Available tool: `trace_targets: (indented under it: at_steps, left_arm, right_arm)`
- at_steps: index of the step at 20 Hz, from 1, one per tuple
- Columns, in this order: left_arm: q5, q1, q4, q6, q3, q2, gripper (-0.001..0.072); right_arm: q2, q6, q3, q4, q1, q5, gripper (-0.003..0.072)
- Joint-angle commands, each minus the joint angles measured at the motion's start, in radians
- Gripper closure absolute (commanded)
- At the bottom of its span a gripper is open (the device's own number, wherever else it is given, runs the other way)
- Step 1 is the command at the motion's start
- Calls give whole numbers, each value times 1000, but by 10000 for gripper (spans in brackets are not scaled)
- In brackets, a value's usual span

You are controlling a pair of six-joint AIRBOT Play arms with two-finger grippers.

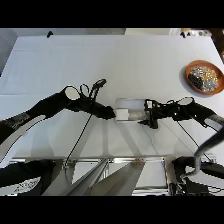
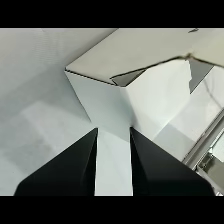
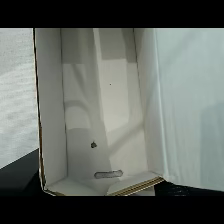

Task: Fold the box and place the chain.

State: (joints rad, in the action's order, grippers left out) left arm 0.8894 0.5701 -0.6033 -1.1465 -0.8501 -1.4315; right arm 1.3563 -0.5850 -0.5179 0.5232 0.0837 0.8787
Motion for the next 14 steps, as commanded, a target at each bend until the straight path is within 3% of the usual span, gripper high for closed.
trace_targets:
  at_steps: [1, 4, 11, 14]
  left_arm:
    - [-7, 8, 19, -3, -1, 8, 474]
    - [-7, 8, 19, -3, -2, 26, 436]
    - [-3, 11, -11, -53, -2, 34, 434]
    - [-17, 28, -82, -144, -12, 32, 354]
  right_arm:
    - [0, 0, 0, 0, 0, 0, 391]
    - [0, 0, 0, 0, 0, 0, 391]
    - [0, 0, 0, 0, 0, 1, 391]
    - [0, 0, 0, 0, 0, 0, 391]
